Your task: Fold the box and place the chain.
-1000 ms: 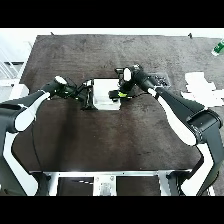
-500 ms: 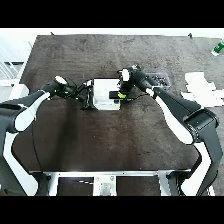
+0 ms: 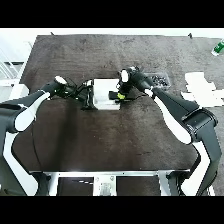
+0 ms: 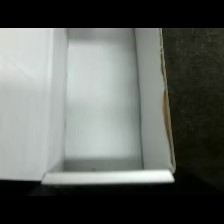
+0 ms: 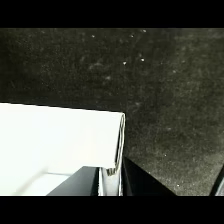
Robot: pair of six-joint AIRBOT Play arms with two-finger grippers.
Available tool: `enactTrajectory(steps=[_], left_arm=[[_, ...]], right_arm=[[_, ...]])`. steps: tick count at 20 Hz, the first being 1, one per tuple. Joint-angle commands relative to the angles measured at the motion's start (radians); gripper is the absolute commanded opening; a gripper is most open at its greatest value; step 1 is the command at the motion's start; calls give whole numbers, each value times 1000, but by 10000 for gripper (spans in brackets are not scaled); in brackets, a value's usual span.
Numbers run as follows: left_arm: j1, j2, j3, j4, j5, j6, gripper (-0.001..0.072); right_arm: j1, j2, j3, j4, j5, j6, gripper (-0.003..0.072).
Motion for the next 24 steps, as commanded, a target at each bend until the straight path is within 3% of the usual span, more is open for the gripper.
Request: enactTrajectory(steps=[1,5,6,7,11,14,19,22,24], left_arm=[[1,1,1,1,-3,2,488],[1,1,1,1,-3,1,488],[1,1,1,1,-3,1,488],[1,1,1,1,-3,1,487],[1,1,1,1,-3,2,488],[1,1,1,1,-3,2,488],[1,1,1,1,-3,2,487],[1,1,1,1,-3,2,488],[1,1,1,1,-3,2,488]], right_arm=[[-1,-1,1,-23,-32,7,99],[2,-3,1,-43,-47,8,15],[2,-3,2,-46,-54,6,183],[2,-2,3,-45,-53,-15,291],[2,28,6,-45,-7,-100,297],[5,89,6,-45,6,-153,458],[7,235,5,-58,35,-259,458],[-2,322,4,-221,29,-281,460],[-33,359,3,-314,5,-281,508]])
